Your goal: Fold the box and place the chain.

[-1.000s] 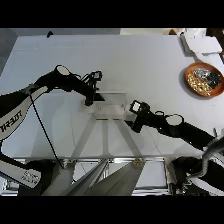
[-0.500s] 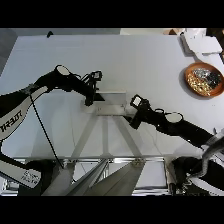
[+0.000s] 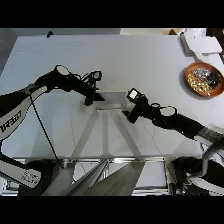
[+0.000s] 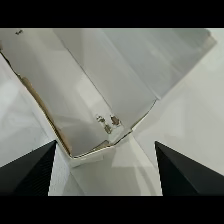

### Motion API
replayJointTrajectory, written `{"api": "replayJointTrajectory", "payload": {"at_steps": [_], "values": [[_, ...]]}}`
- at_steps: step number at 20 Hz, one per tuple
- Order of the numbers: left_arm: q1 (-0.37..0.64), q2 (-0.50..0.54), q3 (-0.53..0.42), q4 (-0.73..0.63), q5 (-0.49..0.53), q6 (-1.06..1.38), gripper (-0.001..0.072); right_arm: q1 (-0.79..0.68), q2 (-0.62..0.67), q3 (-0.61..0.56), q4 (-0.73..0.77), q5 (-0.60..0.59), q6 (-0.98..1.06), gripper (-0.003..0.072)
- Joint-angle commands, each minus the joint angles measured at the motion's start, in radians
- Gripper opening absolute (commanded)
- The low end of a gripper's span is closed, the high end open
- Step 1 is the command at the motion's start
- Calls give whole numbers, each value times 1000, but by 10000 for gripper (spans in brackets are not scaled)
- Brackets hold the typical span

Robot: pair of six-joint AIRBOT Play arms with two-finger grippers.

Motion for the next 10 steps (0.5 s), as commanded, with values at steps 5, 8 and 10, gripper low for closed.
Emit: {"api": "replayJointTrajectory", "payload": {"at_steps": [5,8,10], "values": [[-1,0,0,0,-1,0,11,-129,-54,77,-61,220,-122,692],[-1,0,0,0,-1,0,11,-158,-56,108,-60,254,-196,692],[-1,0,0,0,-1,0,11,-175,-66,116,-61,297,-209,692]]}}
